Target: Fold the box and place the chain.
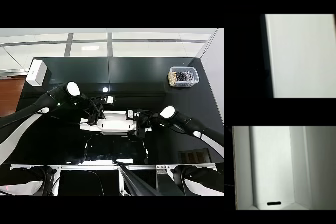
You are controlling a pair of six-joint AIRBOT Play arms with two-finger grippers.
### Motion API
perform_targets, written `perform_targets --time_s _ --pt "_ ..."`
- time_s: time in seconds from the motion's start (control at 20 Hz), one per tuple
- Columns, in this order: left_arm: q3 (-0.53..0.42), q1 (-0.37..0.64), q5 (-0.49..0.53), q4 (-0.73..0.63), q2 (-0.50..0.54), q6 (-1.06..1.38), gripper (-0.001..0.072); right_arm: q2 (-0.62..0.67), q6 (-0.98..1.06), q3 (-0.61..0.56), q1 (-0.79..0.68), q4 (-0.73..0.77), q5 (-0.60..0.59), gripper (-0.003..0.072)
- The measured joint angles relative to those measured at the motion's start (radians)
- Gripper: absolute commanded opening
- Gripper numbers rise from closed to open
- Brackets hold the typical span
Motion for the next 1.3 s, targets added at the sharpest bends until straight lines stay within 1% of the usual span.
perform_targets --time_s 0.15,0.25,0.35,0.4,0.45,0.5,0.55,0.6,0.65,0.7,0.8,0.85,0.9,0.95,1.0,1.1,1.2,1.3 --pt "0.000 0.000 0.000 0.000 0.000 0.000 0.0025 0.000 0.005 0.000 0.002 -0.005 -0.003 0.0702" --pt "0.000 0.000 0.000 0.000 0.000 0.000 0.0026 0.000 0.006 0.000 0.002 -0.006 -0.004 0.0457" --pt "0.000 0.000 0.000 0.001 0.000 0.000 0.0038 0.000 0.006 0.000 0.002 -0.007 -0.005 0.0449" --pt "0.000 0.000 -0.001 0.002 0.001 -0.002 0.0182 0.000 0.006 0.000 0.002 -0.008 -0.005 0.0449" --pt "0.001 0.000 -0.008 0.004 0.004 -0.013 0.0355 0.000 0.006 0.000 0.002 -0.008 -0.005 0.0449" --pt "0.001 0.000 -0.008 0.016 0.009 -0.029 0.0493 0.000 0.006 0.000 0.002 -0.008 -0.005 0.0449" --pt "0.001 0.000 -0.006 0.038 0.017 -0.054 0.0583 0.000 0.006 0.000 0.002 -0.009 -0.005 0.0449" --pt "0.001 0.001 -0.007 0.065 0.029 -0.086 0.0649 0.000 0.006 0.000 0.002 -0.009 -0.005 0.0449" --pt "0.001 0.003 -0.008 0.101 0.044 -0.131 0.0649 0.000 0.006 0.000 0.002 -0.009 -0.005 0.0447" --pt "0.001 0.006 -0.013 0.136 0.062 -0.175 0.0649 0.000 0.005 0.000 0.002 -0.009 -0.005 0.0412" --pt "0.001 0.029 -0.042 0.202 0.103 -0.263 0.0645 0.000 0.005 0.000 0.002 -0.010 -0.005 0.0412" --pt "0.001 0.048 -0.059 0.225 0.125 -0.307 0.0618 0.000 0.005 0.000 0.002 -0.010 -0.005 0.0411" --pt "0.001 0.068 -0.081 0.241 0.145 -0.348 0.0592 0.000 0.005 0.000 0.002 -0.010 -0.005 0.0305" --pt "0.001 0.094 -0.111 0.249 0.164 -0.397 0.0339 0.000 0.005 0.000 0.002 -0.010 -0.005 0.0157" --pt "0.001 0.120 -0.145 0.245 0.177 -0.444 0.0017 0.000 0.004 0.000 0.002 -0.010 -0.005 0.0128" --pt "-0.007 0.175 -0.243 0.171 0.190 -0.520 0.0024 0.000 0.004 0.000 0.002 -0.010 -0.005 0.0127" --pt "-0.050 0.209 -0.338 -0.002 0.195 -0.567 0.0025 0.000 0.004 0.000 0.002 -0.011 -0.005 0.0126" --pt "-0.112 0.208 -0.352 -0.171 0.196 -0.584 0.0025 0.000 0.004 0.000 0.002 -0.011 -0.005 0.0126"
